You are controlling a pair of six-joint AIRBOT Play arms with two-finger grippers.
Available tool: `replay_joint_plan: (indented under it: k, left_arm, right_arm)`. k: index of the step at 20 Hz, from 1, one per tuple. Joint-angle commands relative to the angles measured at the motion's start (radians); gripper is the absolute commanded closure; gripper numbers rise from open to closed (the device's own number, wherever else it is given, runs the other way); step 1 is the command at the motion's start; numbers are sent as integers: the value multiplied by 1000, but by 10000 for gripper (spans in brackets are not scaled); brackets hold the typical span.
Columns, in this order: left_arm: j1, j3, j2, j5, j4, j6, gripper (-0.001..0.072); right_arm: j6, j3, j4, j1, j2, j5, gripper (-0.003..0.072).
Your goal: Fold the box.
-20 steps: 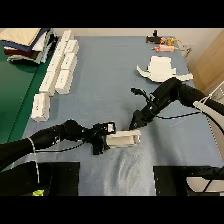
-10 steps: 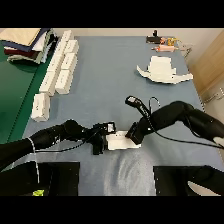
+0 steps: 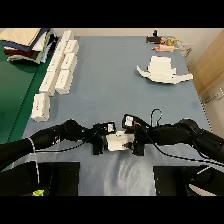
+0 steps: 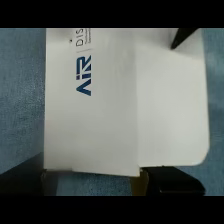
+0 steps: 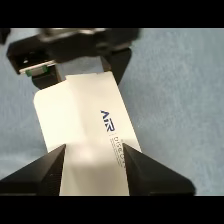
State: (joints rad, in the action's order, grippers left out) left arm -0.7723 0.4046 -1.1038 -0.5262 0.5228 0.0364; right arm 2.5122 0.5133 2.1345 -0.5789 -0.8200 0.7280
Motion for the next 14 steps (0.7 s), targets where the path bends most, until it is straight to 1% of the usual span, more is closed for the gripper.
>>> replay_joint_plan:
  k: [1,3,7,14]
  left_arm:
    - [-1,-1,0,0,0,0,257]
    - [-1,-1,0,0,0,0,257]
    - [-1,-1,0,0,0,0,257]
    - [-1,-1,0,0,0,0,257]
  right_arm:
    - [118,-6,-71,-20,-5,-34,129]
    - [132,-6,-87,-21,-24,-32,128]
    - [239,-5,-92,-22,-35,-46,129]
    - [246,19,-98,-22,-32,-66,129]
